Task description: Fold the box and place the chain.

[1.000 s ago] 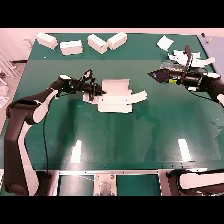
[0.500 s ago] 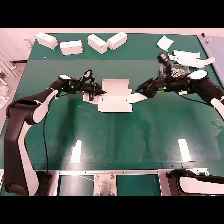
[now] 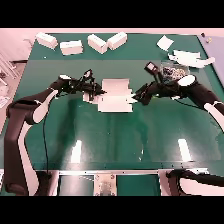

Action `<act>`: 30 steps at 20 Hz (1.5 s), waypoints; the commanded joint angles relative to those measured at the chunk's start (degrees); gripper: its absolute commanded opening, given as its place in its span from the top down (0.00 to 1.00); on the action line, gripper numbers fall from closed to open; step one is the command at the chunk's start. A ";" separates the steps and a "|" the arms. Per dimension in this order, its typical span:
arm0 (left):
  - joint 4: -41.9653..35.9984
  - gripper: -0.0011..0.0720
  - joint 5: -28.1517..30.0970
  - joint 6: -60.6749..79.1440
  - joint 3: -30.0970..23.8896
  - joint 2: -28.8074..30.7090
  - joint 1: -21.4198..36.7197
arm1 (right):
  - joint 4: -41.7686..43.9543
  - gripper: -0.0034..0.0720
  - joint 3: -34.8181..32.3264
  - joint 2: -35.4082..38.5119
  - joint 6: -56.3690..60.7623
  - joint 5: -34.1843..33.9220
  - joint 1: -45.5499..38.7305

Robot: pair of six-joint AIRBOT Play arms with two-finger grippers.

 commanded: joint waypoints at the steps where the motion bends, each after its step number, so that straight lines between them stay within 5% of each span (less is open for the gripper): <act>1: 0.02 0.96 0.04 0.00 -0.02 -0.04 -0.02 | -4.76 0.40 -4.46 1.05 -5.31 -6.97 5.14; 5: 0.02 0.96 0.04 0.00 -0.02 -0.04 -0.02 | -4.94 0.36 -10.27 1.03 -16.55 -18.29 9.92; 7: 0.02 0.96 0.04 0.00 -0.02 -0.04 -0.02 | -4.52 0.22 -10.78 0.81 -17.31 -18.43 10.34; 22: 0.02 0.96 0.04 0.00 -0.02 -0.04 -0.02 | 1.33 0.22 -10.95 -3.06 -30.56 -18.86 10.34; 30: 0.02 0.96 0.04 0.00 -0.02 -0.04 -0.02 | 3.72 0.22 -10.43 -2.80 -31.69 -24.35 10.23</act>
